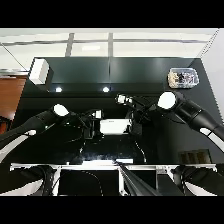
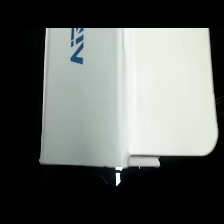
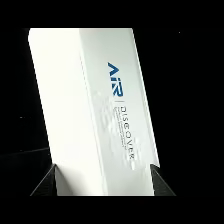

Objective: Fold the box and place the chain.

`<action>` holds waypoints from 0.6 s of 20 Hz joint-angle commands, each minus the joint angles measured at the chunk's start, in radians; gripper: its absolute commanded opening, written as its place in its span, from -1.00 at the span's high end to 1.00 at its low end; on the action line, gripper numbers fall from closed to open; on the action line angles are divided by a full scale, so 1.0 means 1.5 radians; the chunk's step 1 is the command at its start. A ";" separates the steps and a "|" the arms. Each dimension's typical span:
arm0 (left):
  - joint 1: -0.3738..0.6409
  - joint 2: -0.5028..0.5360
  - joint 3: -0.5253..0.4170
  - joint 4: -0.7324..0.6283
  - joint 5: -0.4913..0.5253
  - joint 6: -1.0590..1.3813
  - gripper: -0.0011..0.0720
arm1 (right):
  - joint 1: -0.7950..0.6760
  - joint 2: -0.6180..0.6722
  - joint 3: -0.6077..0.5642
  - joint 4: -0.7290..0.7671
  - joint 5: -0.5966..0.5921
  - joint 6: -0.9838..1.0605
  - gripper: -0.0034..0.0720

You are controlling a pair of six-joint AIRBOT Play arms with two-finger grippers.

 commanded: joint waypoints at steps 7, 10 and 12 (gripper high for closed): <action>-0.001 0.000 0.000 0.000 0.000 0.000 -0.18 | 0.020 -0.001 0.000 -0.039 -0.054 0.003 -0.18; -0.001 0.000 0.000 0.000 0.000 0.000 -0.18 | 0.020 -0.001 0.000 -0.038 -0.038 0.005 0.21; -0.001 0.000 0.000 0.000 0.000 0.000 -0.18 | 0.020 -0.001 0.000 -0.038 -0.025 0.007 0.21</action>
